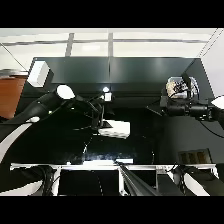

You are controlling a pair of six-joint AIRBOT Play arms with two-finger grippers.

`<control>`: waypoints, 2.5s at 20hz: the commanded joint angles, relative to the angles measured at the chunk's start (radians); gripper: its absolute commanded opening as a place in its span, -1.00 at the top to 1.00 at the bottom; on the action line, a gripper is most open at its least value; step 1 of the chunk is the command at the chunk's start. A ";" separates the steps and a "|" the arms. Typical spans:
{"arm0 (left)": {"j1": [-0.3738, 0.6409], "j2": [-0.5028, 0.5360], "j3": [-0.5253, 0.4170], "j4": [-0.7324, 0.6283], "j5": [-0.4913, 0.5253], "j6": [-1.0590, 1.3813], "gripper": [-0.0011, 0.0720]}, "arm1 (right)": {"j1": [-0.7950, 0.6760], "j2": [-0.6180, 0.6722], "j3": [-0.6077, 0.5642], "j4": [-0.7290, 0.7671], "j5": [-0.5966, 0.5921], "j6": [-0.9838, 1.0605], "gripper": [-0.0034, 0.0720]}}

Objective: Fold the box and place the chain.

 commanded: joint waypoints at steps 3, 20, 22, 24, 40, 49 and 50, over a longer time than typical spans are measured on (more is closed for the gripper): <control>-0.049 -0.066 0.035 0.013 0.006 0.030 -0.95 | -0.001 0.001 0.000 -0.036 -0.018 0.000 0.82; -0.086 -0.102 -0.006 0.106 0.078 -0.099 -0.95 | -0.001 0.001 0.000 -0.036 -0.021 0.000 0.83; -0.119 -0.120 -0.006 0.108 0.127 -0.139 -0.95 | -0.001 0.001 0.000 -0.036 -0.021 0.000 0.82; -0.154 -0.126 -0.006 0.148 0.162 -0.183 -0.95 | -0.001 0.001 0.000 -0.036 -0.021 0.000 0.82; 0.418 0.113 -0.004 0.644 -0.033 -0.945 -0.19 | -0.001 0.001 0.000 -0.047 -0.025 -0.002 0.82; 0.989 0.067 -0.003 0.652 0.133 -1.061 -0.19 | -0.001 0.001 0.000 -0.047 -0.069 -0.015 0.82; 1.004 0.061 -0.003 0.653 0.177 -1.055 -0.19 | -0.001 0.001 0.000 -0.047 -0.069 -0.015 0.83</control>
